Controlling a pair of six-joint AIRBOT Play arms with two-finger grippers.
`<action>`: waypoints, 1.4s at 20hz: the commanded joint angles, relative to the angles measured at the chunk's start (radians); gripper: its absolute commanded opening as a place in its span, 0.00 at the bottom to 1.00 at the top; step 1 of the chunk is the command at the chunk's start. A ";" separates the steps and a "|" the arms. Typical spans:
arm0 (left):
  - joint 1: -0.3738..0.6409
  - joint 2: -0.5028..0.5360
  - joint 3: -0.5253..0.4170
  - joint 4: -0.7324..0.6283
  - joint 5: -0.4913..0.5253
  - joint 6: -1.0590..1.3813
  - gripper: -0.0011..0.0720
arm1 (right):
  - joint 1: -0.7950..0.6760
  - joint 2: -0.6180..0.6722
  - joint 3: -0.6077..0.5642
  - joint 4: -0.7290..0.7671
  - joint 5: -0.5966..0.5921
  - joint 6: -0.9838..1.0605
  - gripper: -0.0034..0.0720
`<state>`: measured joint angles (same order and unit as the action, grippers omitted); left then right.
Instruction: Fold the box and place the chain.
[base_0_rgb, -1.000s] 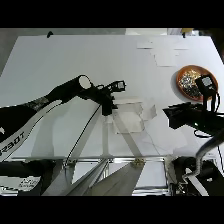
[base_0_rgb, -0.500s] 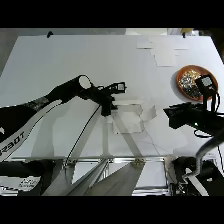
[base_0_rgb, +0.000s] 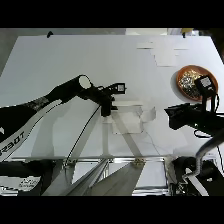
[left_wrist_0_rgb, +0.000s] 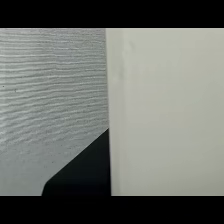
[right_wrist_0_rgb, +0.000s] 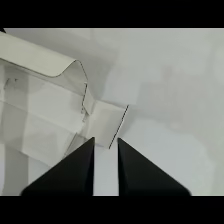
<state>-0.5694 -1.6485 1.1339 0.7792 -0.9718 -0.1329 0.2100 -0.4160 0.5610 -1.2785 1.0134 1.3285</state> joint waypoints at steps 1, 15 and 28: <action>0.000 0.000 0.000 -0.001 -0.001 0.001 0.03 | 0.001 -0.008 -0.002 0.047 0.069 -0.192 0.06; 0.000 0.000 0.000 -0.001 -0.001 0.001 0.03 | 0.177 -0.514 -0.179 0.268 -0.192 -1.420 0.89; 0.000 0.000 0.000 -0.001 -0.002 0.001 0.03 | 0.272 -0.554 -0.179 0.255 -0.406 -1.403 0.95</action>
<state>-0.5694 -1.6485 1.1339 0.7780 -0.9733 -0.1322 0.4789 -0.9752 0.3824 -1.0245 0.6380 -0.0792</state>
